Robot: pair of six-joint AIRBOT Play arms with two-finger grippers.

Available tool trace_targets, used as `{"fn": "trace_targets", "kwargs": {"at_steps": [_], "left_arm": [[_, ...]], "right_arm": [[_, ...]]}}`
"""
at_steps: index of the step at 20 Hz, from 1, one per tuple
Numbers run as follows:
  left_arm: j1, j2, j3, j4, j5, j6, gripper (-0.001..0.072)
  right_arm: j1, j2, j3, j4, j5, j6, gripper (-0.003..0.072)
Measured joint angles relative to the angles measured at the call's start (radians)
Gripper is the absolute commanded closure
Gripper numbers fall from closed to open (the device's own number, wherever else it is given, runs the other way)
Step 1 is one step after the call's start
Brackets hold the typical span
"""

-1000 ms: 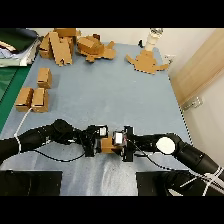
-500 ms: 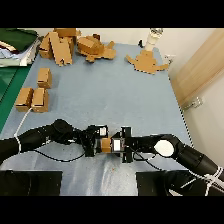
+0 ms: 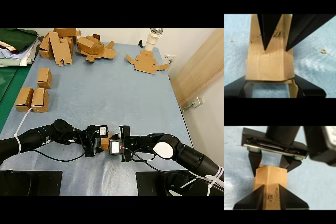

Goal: Fold the box.

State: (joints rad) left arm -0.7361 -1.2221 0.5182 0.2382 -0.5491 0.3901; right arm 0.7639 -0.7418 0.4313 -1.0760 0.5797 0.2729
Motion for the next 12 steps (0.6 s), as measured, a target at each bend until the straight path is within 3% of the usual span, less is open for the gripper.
{"fn": "trace_targets", "kwargs": {"at_steps": [12], "left_arm": [[0.000,0.000,0.000,0.002,-0.001,0.003,0.0239]], "right_arm": [[0.001,-0.010,0.048,-0.054,0.005,0.079,0.0472]]}}
